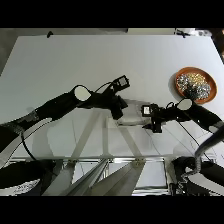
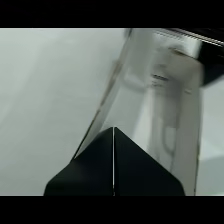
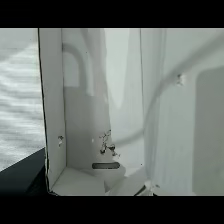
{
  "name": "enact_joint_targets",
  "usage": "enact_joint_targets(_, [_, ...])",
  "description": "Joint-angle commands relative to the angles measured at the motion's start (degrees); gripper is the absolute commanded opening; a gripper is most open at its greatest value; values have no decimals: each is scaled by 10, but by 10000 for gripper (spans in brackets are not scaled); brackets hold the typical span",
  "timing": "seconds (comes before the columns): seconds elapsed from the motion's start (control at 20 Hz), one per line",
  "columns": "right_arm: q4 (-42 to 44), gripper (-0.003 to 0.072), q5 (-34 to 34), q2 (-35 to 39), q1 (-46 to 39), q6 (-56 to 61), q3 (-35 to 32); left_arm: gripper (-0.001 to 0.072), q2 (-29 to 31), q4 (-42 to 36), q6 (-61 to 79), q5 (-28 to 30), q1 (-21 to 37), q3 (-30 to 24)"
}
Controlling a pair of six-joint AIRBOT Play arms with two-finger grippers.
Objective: Fold the box and place the chain.
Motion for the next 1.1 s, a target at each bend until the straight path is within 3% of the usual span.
enact_joint_targets(0.0, [-2,459,2,0,1,-2,0,1,-28,7,-76,63,7,0])
enact_joint_targets(0.25, [-2,459,2,0,1,-2,0,1,-74,7,-90,-6,6,0])
enact_joint_targets(0.5, [-2,459,2,0,1,-2,0,2,-61,7,-89,-25,7,0])
enact_joint_targets(0.65, [-2,459,2,0,0,-2,0,3,-22,20,-78,-25,8,0])
enact_joint_targets(0.8, [-2,459,2,0,1,-2,0,3,38,92,-77,-42,8,0])
enact_joint_targets(1.05, [-2,459,2,0,1,-2,0,2,106,200,-82,-178,8,0])
